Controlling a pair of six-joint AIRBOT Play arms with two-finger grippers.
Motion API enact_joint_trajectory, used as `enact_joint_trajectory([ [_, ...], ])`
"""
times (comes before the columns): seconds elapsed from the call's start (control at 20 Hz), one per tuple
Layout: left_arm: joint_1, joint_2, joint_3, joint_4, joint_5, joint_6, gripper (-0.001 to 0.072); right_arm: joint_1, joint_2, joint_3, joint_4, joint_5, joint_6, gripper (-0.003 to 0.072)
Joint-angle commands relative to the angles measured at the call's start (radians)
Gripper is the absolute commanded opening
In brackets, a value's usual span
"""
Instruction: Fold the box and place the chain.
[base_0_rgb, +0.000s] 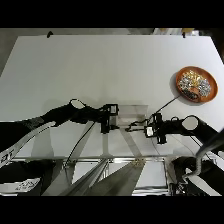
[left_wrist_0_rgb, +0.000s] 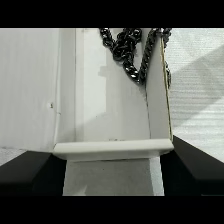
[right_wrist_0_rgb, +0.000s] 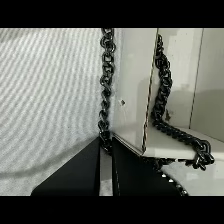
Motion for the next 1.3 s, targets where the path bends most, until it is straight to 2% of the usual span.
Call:
enact_joint_trajectory([
  [0.0,0.0,0.0,0.0,0.0,0.0,0.0,0.0152,0.004,0.032,0.0,-0.086,-0.005,0.088,0.0017],
  [0.2,0.0,0.0,0.0,0.0,0.0,0.0,0.0152,0.004,0.154,-0.001,-0.162,-0.001,0.206,0.0017],
  [0.65,0.0,0.0,0.0,0.0,0.0,0.0,0.0152,0.004,0.49,-0.001,-0.156,0.052,0.306,0.0017],
  [0.95,0.0,0.0,0.0,0.0,0.0,0.0,0.0152,0.004,0.56,0.0,-0.056,0.043,0.306,0.0017],
  [1.25,0.0,0.0,0.0,0.0,0.0,0.0,0.0152,0.004,0.566,0.0,0.101,0.002,0.294,0.0017],
])
